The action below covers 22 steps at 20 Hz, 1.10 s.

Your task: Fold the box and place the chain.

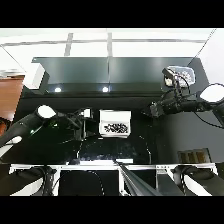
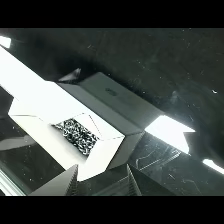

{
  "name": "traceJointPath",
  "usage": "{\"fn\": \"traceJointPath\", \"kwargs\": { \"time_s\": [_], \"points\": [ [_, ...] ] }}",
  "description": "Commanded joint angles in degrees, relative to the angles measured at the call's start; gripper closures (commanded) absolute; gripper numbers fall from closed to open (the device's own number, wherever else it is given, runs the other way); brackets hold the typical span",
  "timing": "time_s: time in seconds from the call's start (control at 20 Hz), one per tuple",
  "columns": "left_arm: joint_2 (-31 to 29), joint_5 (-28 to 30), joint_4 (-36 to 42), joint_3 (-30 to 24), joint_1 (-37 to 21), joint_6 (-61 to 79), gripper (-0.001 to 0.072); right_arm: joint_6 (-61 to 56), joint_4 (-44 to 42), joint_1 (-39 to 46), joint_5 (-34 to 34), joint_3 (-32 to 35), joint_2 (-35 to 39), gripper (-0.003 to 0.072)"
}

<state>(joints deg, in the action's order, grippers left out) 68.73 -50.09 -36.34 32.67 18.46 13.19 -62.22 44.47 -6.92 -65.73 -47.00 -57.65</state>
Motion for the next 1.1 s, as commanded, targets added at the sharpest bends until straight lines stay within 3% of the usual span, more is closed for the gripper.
{"fn": "traceJointPath", "kwargs": {
  "time_s": [0.0,0.55,0.9,1.0,1.05],
  "points": [
    [5.1,0.4,1.3,2.9,0.1,4.7,-0.0002,0.1,0.0,0.0,0.0,0.0,0.0,0.0331],
    [7.4,-1.1,4.5,3.8,2.1,4.8,-0.0002,0.1,0.0,0.0,0.4,0.0,0.0,0.0331],
    [7.4,2.1,4.5,3.8,5.5,4.2,0.0002,0.1,0.0,0.0,0.7,0.0,0.0,0.0331],
    [7.4,2.1,4.5,3.8,6.2,4.2,0.0073,0.1,0.0,0.0,1.7,0.0,0.0,0.0331],
    [7.4,2.1,4.5,3.8,6.6,4.2,0.019,0.1,0.0,0.0,2.6,0.1,0.0,0.0331]
  ]
}}
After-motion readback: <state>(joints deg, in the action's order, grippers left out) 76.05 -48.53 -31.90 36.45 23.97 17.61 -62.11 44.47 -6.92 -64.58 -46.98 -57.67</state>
